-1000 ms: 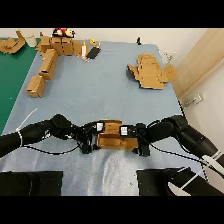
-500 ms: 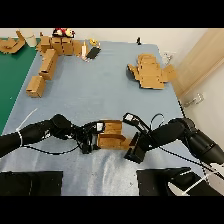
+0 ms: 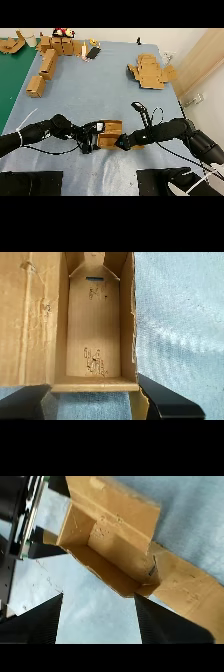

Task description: Fold the box.

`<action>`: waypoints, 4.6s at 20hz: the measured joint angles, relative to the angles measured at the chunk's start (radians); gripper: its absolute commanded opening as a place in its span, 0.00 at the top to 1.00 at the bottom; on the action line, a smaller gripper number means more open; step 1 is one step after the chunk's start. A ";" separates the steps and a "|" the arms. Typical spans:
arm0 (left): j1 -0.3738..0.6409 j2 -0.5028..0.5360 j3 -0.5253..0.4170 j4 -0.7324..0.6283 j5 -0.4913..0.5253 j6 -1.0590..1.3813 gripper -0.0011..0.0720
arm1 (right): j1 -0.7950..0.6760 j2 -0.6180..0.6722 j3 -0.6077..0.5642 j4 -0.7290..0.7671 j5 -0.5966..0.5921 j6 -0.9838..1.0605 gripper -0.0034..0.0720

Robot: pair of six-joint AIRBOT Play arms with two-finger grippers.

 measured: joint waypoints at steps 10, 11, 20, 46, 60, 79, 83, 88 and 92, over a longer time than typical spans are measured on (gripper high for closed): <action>0.052 0.040 -0.001 0.045 -0.050 -0.015 0.29 | 0.000 0.000 0.000 0.006 0.040 0.066 0.02; 0.070 0.045 -0.001 0.048 -0.068 -0.016 0.29 | 0.000 0.000 0.000 0.006 0.041 0.068 0.02; 0.140 0.061 -0.029 0.055 -0.160 0.000 0.29 | 0.001 -0.029 0.000 0.016 0.065 0.086 0.02; 0.143 0.061 -0.034 0.056 -0.109 0.023 0.29 | 0.001 -0.048 0.000 0.018 0.127 0.086 0.02; 0.143 0.060 -0.062 0.051 -0.034 0.034 0.29 | 0.001 -0.067 0.000 0.017 0.153 0.083 0.02; 0.143 0.058 -0.066 0.056 -0.027 0.037 0.29 | 0.001 -0.127 0.101 0.100 0.162 0.046 0.95; 0.143 0.058 -0.066 0.056 -0.028 0.036 0.29 | 0.001 -0.234 0.146 0.105 0.170 -0.028 0.95; 0.143 0.058 -0.066 0.056 -0.028 0.036 0.29 | 0.001 -0.415 0.228 0.120 0.238 -0.155 0.95; 0.143 0.058 -0.066 0.056 -0.028 0.036 0.29 | 0.001 -0.526 0.280 0.122 0.262 -0.229 0.95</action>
